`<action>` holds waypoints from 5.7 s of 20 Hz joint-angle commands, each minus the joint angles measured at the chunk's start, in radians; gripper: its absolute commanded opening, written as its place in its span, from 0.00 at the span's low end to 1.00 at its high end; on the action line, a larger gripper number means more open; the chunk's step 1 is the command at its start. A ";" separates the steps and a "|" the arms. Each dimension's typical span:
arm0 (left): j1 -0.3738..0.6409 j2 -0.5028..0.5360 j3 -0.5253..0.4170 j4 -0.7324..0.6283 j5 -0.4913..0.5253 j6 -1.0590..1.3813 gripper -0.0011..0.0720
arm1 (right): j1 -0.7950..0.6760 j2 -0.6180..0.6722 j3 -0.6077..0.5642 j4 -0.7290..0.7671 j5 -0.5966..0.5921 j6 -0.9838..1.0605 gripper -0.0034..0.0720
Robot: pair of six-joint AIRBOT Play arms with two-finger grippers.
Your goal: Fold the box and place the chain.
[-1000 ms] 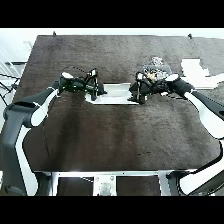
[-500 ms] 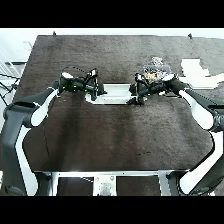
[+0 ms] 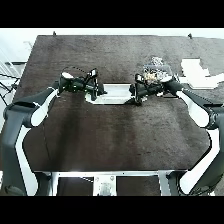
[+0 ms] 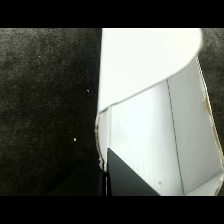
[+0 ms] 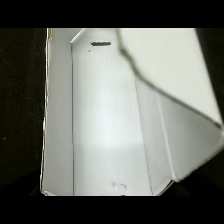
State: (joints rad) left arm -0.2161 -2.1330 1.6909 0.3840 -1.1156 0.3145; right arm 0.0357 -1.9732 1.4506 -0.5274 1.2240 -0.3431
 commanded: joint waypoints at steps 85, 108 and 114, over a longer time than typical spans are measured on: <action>0.000 0.000 0.001 -0.011 -0.029 -0.052 0.43 | 0.011 -0.085 0.060 -0.004 0.045 -0.106 0.62; 0.059 0.335 -0.017 0.000 -0.209 -0.173 0.03 | 0.011 -0.085 0.060 -0.004 0.045 -0.106 0.62; -0.079 0.463 -0.283 0.035 0.022 -0.077 0.03 | 0.011 -0.085 0.060 -0.004 0.045 -0.106 0.62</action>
State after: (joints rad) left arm -0.2375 -1.7172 1.5055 0.4194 -1.1961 0.1940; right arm 0.0471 -2.0594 1.5105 -0.5316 1.2682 -0.4496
